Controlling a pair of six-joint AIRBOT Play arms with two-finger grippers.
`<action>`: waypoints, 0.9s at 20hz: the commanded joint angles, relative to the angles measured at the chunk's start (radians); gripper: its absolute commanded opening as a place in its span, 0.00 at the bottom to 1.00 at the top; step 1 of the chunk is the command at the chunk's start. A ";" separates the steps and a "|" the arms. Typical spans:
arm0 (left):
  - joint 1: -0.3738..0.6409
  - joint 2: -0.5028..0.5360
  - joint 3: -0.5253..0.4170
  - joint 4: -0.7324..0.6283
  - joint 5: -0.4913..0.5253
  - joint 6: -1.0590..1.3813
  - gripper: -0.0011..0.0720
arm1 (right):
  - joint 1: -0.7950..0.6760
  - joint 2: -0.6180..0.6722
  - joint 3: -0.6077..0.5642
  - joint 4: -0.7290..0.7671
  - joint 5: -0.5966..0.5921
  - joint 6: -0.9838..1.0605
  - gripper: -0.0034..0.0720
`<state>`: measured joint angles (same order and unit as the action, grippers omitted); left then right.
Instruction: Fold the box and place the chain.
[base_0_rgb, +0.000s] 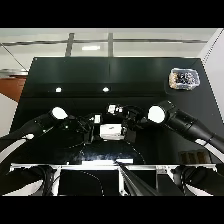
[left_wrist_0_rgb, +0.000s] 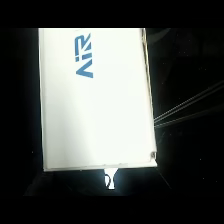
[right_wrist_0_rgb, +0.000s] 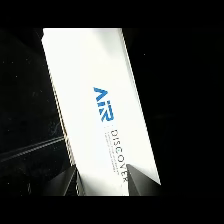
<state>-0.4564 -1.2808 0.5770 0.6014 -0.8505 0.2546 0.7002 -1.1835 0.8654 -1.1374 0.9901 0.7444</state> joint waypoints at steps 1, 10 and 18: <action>0.000 0.000 0.000 0.000 0.001 -0.001 0.70 | 0.000 0.001 0.001 -0.002 0.015 0.001 0.55; 0.000 0.000 0.000 0.000 0.001 -0.001 0.70 | 0.000 -0.003 -0.015 -0.016 0.012 0.003 0.55; 0.000 0.000 0.000 0.000 0.001 -0.001 0.70 | 0.000 -0.014 -0.015 -0.016 0.004 0.004 0.55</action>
